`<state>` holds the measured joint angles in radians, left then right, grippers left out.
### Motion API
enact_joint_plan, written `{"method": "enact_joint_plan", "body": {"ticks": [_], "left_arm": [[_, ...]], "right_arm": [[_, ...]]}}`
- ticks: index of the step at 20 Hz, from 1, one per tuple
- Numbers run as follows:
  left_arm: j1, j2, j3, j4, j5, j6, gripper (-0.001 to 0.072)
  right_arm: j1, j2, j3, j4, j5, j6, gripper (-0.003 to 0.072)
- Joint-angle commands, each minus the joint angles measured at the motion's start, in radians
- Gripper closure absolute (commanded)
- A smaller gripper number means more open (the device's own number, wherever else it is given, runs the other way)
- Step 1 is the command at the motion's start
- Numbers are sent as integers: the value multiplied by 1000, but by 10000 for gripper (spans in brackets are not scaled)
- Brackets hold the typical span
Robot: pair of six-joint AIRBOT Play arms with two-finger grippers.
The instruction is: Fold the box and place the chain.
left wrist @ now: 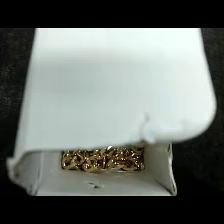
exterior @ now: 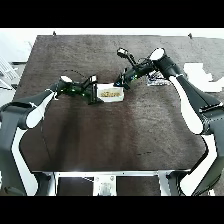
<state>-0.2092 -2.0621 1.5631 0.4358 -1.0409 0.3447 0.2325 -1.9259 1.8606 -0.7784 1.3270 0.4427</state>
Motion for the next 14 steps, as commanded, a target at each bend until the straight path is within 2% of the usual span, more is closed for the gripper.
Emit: {"method": "enact_joint_plan", "body": {"ticks": [1, 2, 3, 6, 9, 14], "left_arm": [[0, 1, 0, 0, 0, 0, 298], [0, 1, 0, 0, 0, 0, 298], [0, 1, 0, 0, 0, 0, 298], [0, 1, 0, 0, 0, 0, 298], [0, 1, 0, 0, 0, 0, 298], [0, 1, 0, 0, 0, 0, 298]], "right_arm": [[3, 0, 2, -8, -90, -13, 678], [3, 0, 2, -4, -91, -29, 668], [3, 0, 2, 4, -91, -36, 602], [3, -1, 2, 3, -105, -49, 591], [3, -2, 2, 4, -109, -60, 531], [3, -27, 2, 5, -92, -89, 486]]}}
